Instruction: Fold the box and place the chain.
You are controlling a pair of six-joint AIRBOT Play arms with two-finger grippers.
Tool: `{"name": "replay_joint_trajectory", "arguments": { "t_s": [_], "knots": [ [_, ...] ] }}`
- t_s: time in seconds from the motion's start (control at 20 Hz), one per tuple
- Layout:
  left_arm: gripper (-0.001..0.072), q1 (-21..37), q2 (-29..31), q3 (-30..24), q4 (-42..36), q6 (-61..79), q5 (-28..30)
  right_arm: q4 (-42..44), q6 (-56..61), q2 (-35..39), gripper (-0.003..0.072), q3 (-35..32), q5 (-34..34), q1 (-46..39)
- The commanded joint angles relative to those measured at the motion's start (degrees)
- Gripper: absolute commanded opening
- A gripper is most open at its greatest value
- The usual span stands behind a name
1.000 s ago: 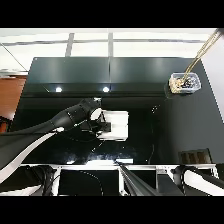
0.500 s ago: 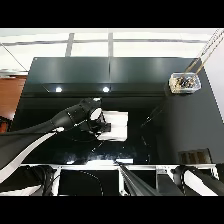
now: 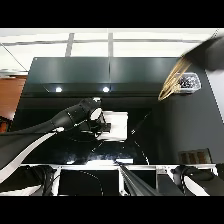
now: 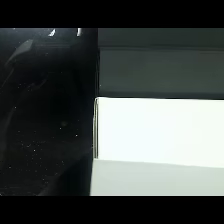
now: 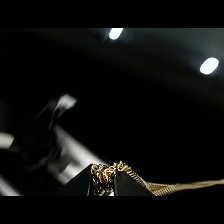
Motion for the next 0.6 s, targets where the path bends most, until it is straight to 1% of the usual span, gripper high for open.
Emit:
{"name": "replay_joint_trajectory", "arguments": {
  "t_s": [0.0,0.1,0.2,0.25,0.4,0.55],
  "knots": [
    [0.0032,0.0,0.0,0.0,0.0,0.0,0.0,4.3,-0.9,0.3,0.0040,-14.3,-1.6,9.6],
    [0.0032,0.0,0.0,0.0,0.0,0.0,0.0,6.5,-1.3,-0.3,0.0038,-21.1,-7.0,14.0],
    [0.0032,0.0,0.0,0.0,0.0,0.0,-0.1,9.2,-2.6,-2.1,0.0028,-25.6,-11.8,17.0],
    [0.0032,0.0,0.0,0.0,0.0,0.0,-0.1,10.1,-3.3,-3.5,0.0028,-26.7,-13.1,18.2],
    [0.0032,0.0,0.0,0.0,0.0,0.0,0.0,10.2,-3.5,-8.0,0.0029,-26.9,-15.8,20.5],
    [0.0032,0.0,0.0,0.0,0.0,0.0,0.1,10.1,-3.4,-11.1,0.0031,-26.9,-17.5,21.0]
  ]
}}
